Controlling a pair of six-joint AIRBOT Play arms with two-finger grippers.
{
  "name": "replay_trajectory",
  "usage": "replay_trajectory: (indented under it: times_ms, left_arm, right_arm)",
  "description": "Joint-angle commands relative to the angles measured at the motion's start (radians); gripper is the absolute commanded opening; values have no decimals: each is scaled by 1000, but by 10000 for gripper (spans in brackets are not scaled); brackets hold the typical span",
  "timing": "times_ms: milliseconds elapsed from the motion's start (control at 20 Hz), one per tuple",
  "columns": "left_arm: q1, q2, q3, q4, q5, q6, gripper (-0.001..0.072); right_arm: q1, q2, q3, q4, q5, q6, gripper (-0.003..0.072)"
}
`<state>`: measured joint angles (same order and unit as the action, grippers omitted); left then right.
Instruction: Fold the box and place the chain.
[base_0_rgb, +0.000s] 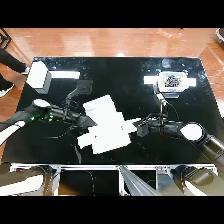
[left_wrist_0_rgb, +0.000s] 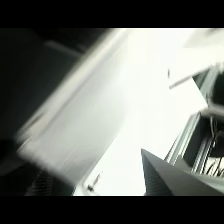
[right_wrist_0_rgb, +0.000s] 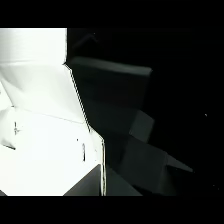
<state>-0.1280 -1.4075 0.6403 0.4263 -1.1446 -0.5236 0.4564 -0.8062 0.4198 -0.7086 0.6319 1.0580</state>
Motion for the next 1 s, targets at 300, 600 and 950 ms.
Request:
replay_trajectory:
  times_ms: [300,600,950]
  left_arm:
    - [-26,-99,80,95,-126,204,542]
    - [-26,-99,80,95,-108,254,355]
    - [-26,-99,80,116,-98,255,243]
  right_arm:
    - [1,1,-1,0,18,0,16]
    - [1,1,-1,0,18,0,16]
    - [1,1,-1,0,18,0,17]
